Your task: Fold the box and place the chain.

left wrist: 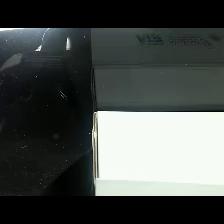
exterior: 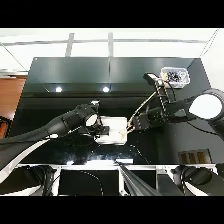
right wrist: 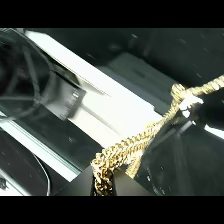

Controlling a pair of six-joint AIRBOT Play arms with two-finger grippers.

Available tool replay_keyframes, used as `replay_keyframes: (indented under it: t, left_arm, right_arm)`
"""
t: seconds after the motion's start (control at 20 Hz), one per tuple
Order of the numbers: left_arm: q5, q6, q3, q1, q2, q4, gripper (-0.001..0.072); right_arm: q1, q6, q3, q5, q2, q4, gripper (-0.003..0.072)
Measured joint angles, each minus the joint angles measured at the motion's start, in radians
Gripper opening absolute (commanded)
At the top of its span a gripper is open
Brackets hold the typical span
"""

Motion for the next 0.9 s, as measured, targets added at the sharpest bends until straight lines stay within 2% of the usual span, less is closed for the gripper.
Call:
replay_keyframes:
  t: [0.15,0.35,0.45,0.5,0.55,0.6,0.75,0.9]
  left_arm:
    - [0.000,0.000,0.000,0.000,0.000,0.000,0.0032]
    - [0.000,0.000,0.000,0.000,0.000,0.000,0.0032]
    - [0.001,0.000,0.000,0.000,0.000,0.000,0.0032]
    - [0.001,0.000,0.000,0.000,0.000,0.000,0.0032]
    - [0.001,0.000,0.000,0.000,0.000,0.000,0.0032]
    - [0.001,0.000,0.000,0.000,0.000,0.000,0.0032]
    - [0.001,0.000,0.000,0.000,0.000,0.000,0.0032]
    - [0.001,0.001,0.000,0.000,0.000,0.000,0.0032]
  right_arm:
    - [0.019,-0.005,-0.019,-0.003,-0.003,0.040,0.0009]
    - [0.068,-0.029,-0.040,-0.143,-0.043,0.142,0.0011]
    - [0.080,-0.038,-0.044,-0.176,-0.069,0.156,0.0015]
    - [0.083,-0.041,-0.046,-0.178,-0.081,0.152,0.0076]
    - [0.085,-0.041,-0.049,-0.178,-0.090,0.143,0.0330]
    - [0.086,-0.040,-0.053,-0.179,-0.095,0.131,0.0425]
    - [0.046,-0.037,-0.058,-0.145,-0.100,0.076,0.0424]
    - [-0.076,-0.029,-0.063,-0.113,-0.093,-0.048,0.0420]
